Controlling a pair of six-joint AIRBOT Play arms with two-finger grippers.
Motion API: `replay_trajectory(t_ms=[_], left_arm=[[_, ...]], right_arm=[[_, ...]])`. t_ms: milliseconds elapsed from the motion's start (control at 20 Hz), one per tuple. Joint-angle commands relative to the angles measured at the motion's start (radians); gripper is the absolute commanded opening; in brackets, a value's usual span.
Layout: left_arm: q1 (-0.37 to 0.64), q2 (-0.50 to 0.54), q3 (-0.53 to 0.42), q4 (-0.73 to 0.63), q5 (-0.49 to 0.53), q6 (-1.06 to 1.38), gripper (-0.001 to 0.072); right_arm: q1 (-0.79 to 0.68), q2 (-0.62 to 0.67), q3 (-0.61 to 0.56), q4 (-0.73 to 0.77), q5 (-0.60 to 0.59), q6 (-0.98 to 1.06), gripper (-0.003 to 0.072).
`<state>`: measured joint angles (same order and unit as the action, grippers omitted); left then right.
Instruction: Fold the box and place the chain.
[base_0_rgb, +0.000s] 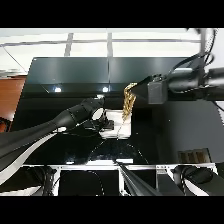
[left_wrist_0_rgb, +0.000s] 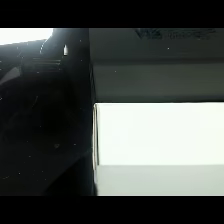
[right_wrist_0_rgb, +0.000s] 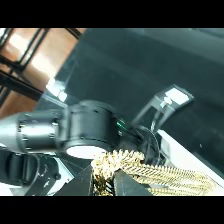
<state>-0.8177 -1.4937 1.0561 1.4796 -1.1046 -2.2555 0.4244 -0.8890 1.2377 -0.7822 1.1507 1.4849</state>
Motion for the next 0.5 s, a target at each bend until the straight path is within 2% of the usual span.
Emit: replay_trajectory(t_ms=[0,250,450], left_arm=[[0.0,0.0,0.001,0.0,0.0,0.0,0.0025],[0.0,0.0,0.001,0.0,-0.001,0.0,0.0024],[0.0,0.0,0.001,0.0,-0.003,0.0,0.0025]], right_arm=[[0.003,-0.001,-0.056,0.003,-0.032,0.0,0.0012],[-0.016,-0.001,-0.039,0.003,-0.053,-0.001,0.0012],[-0.077,-0.001,0.097,0.001,-0.035,-0.009,0.0013]])
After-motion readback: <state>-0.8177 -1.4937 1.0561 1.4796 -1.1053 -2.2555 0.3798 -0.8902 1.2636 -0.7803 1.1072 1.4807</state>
